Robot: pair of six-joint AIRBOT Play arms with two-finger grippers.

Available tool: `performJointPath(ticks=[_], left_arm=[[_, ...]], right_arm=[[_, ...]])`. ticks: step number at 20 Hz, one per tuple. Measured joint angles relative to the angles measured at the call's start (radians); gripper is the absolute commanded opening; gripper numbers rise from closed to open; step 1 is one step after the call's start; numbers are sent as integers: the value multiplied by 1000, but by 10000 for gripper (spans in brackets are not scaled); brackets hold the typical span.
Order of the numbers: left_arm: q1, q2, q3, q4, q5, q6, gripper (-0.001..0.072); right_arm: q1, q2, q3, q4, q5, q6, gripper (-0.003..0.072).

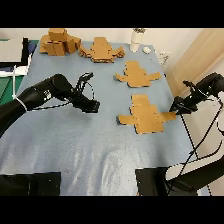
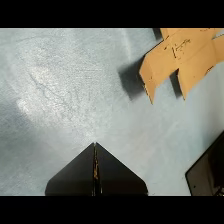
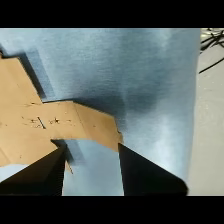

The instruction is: Fold the box.

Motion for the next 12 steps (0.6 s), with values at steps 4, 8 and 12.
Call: performJointPath(ticks=[4, 8, 12], left_arm=[[0, 0, 0, -31, -3, 1, 13], [0, 0, 0, -48, -15, 4, 13], [0, 0, 0, -53, -26, 6, 13]], right_arm=[[-3, -13, -4, 18, -2, -27, 493], [-6, -14, 1, 14, -1, -44, 493], [-7, -8, 39, -23, 30, -30, 494]])
